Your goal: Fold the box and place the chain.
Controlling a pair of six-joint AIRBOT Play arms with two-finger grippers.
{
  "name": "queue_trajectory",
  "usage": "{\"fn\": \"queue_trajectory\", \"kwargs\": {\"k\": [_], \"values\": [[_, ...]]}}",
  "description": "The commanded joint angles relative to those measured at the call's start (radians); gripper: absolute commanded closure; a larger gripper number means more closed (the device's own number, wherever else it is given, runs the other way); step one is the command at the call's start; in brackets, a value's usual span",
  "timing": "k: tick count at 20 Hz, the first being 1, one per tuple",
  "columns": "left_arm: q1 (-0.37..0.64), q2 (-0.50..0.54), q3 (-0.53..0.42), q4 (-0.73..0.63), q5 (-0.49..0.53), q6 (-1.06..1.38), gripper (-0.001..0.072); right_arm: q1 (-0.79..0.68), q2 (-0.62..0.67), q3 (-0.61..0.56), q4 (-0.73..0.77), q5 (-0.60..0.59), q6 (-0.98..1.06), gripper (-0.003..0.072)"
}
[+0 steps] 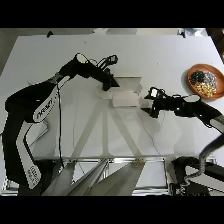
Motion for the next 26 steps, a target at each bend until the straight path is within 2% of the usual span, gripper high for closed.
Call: {"fn": "queue_trajectory", "kwargs": {"k": [1,8,11,21,24,26], "values": [[-0.001,-0.001,0.000,0.000,0.000,0.000,0.0702,0.011,-0.033,-0.001,0.154,-0.075,-0.146,0.0077],[-0.001,-0.001,0.000,0.000,0.000,0.000,0.0701,0.035,-0.065,0.002,0.221,-0.090,-0.159,0.0077],[-0.001,-0.001,0.000,0.000,0.000,0.000,0.0701,0.035,-0.065,0.012,0.300,-0.080,-0.159,0.0077],[-0.001,-0.001,0.000,0.000,0.000,0.000,0.0701,0.034,-0.068,0.100,0.291,-0.122,-0.080,0.0077],[-0.001,-0.001,0.000,0.000,0.000,0.000,0.0701,0.007,-0.096,0.138,0.269,-0.046,-0.075,0.0077],[-0.001,-0.001,0.000,0.000,0.000,0.000,0.0701,-0.006,-0.109,0.168,0.193,-0.007,-0.039,0.0077]]}}
